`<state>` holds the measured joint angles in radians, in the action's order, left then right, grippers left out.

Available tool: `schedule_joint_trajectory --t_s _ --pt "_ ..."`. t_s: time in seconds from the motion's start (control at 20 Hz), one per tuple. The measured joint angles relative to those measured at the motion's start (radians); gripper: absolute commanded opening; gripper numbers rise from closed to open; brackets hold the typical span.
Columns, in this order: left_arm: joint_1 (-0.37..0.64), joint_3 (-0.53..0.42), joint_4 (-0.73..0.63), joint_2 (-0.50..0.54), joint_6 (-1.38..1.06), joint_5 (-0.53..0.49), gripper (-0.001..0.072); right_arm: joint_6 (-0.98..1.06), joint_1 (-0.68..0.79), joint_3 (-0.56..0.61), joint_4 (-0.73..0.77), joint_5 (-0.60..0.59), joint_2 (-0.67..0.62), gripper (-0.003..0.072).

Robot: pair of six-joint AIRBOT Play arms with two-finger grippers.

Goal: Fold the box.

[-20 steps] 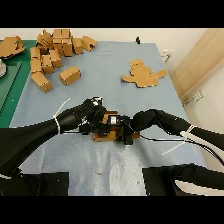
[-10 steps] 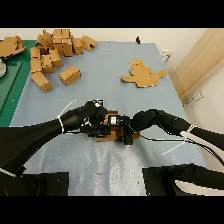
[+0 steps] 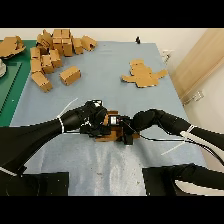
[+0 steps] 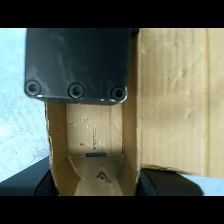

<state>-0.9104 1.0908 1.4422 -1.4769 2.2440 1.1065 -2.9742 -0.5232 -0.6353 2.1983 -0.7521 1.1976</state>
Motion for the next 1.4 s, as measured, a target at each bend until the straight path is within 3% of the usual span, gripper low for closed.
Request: schedule_joint_trajectory --t_s 0.05,0.1,0.45,0.8,0.85,0.9,0.95,1.0,1.2,1.3,1.4 --pt "0.000 0.000 -0.006 0.000 -0.005 0.006 0.0476 -0.002 0.000 0.000 0.002 0.004 0.000 0.0597" --pt "-0.001 0.000 -0.014 0.000 -0.007 0.008 0.0498 -0.002 0.000 0.000 0.007 0.005 0.000 0.0597" --pt "0.002 0.000 0.002 0.027 -0.007 0.042 0.0497 -0.001 -0.001 0.000 0.002 0.003 0.000 0.0598" --pt "0.023 0.000 0.035 0.139 -0.007 0.087 0.0497 -0.001 -0.001 0.000 0.001 0.003 0.000 0.0597" --pt "0.026 0.000 0.042 0.161 -0.007 0.095 0.0473 0.000 -0.001 0.000 0.001 0.003 0.000 0.0598" --pt "0.029 0.000 0.046 0.183 -0.007 0.108 0.0320 0.000 -0.001 0.000 0.001 0.003 0.000 0.0597" --pt "0.029 0.000 0.059 0.208 -0.008 0.130 0.0057 0.000 -0.001 0.000 0.001 0.002 0.000 0.0598" --pt "0.030 0.000 0.077 0.231 -0.013 0.158 0.0011 0.000 -0.001 0.000 0.000 0.002 0.000 0.0598" --pt "0.070 -0.018 0.190 0.311 -0.088 0.275 0.0010 0.000 -0.001 0.000 0.000 0.002 0.000 0.0597" --pt "0.159 -0.050 0.204 0.328 -0.174 0.267 0.0010 0.000 -0.001 0.000 0.000 0.002 0.000 0.0597" --pt "0.294 -0.090 0.151 0.333 -0.346 0.182 0.0009 0.000 -0.001 0.000 0.000 0.002 0.000 0.0597"
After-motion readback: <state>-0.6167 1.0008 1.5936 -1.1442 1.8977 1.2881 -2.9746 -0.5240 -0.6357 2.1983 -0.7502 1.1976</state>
